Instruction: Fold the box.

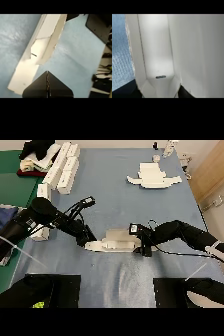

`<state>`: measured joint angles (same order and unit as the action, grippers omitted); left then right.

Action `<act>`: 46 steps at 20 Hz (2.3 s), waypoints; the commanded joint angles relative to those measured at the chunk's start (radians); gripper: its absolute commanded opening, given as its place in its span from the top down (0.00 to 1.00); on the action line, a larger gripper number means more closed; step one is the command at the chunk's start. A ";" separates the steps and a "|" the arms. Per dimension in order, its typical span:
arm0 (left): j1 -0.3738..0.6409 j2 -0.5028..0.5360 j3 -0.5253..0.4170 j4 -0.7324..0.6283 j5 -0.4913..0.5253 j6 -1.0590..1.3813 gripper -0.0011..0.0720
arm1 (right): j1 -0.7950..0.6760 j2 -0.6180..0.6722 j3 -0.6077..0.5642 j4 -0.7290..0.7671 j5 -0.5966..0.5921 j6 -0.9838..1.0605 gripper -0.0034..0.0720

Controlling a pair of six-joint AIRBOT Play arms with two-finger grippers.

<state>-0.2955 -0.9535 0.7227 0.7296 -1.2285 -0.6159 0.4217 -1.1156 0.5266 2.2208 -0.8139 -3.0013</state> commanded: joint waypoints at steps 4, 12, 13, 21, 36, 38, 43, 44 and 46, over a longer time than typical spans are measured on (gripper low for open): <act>-0.216 -0.008 0.004 -0.161 0.285 -0.321 0.97 | 0.000 -0.001 0.000 0.000 0.001 0.000 0.27; -0.146 -0.329 0.093 -0.298 0.376 -0.409 0.97 | 0.000 -0.001 0.000 0.000 0.001 0.000 0.27; -0.146 -0.360 0.093 -0.299 0.373 -0.427 0.97 | 0.000 -0.001 0.000 0.000 0.001 0.000 0.27; -0.147 -0.462 0.093 -0.352 0.362 -0.429 0.97 | 0.000 -0.001 0.000 0.000 0.001 0.000 0.27; -0.107 -0.001 0.087 -0.125 0.260 -0.274 0.97 | 0.000 -0.001 0.000 0.000 0.001 0.000 0.27; -0.155 0.066 0.049 -0.050 0.259 -0.263 0.97 | 0.000 -0.001 0.000 0.000 0.001 0.000 0.27; -0.298 0.151 -0.005 0.141 0.261 -0.139 0.97 | 0.000 -0.001 0.000 0.000 0.001 0.000 0.27; -0.315 0.156 -0.013 0.164 0.262 -0.090 0.97 | 0.000 -0.001 0.000 0.000 0.001 0.000 0.27; -0.311 0.156 -0.033 0.168 0.251 0.034 0.97 | 0.000 -0.001 0.000 0.000 0.001 0.000 0.27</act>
<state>-0.5774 -0.8200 0.7170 0.8268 -0.9695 -0.7391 0.4217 -1.1156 0.5266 2.2208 -0.8127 -3.0016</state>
